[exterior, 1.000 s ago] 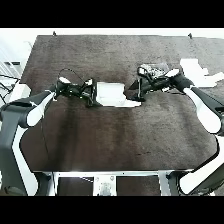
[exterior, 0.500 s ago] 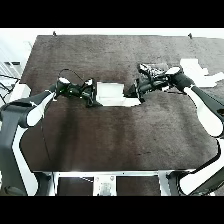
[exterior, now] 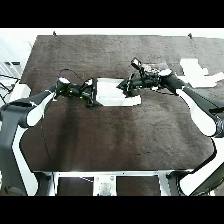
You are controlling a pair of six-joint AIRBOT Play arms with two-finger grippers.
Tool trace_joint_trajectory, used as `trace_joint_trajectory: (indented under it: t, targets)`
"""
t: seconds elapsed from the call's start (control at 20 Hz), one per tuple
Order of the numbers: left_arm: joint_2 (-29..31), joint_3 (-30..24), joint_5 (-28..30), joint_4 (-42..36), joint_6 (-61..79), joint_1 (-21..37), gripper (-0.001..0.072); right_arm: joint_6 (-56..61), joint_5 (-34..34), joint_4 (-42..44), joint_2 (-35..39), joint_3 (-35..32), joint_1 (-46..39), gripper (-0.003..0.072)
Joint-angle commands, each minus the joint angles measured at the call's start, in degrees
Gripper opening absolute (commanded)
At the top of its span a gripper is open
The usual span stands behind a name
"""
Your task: Fold the box and place the chain.
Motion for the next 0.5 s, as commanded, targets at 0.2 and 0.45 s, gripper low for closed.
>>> trace_joint_trajectory:
  t: [0.2,0.45]
  targets:
    - [0.0,0.0,0.0,0.0,0.0,0.0,0.0301,6.4,-8.2,-1.4,-3.7,0.0,0.2,0.0019]
    - [0.0,0.0,0.0,0.0,0.0,0.0,0.03,6.3,-8.2,-2.0,-4.3,0.0,0.4,0.0019]
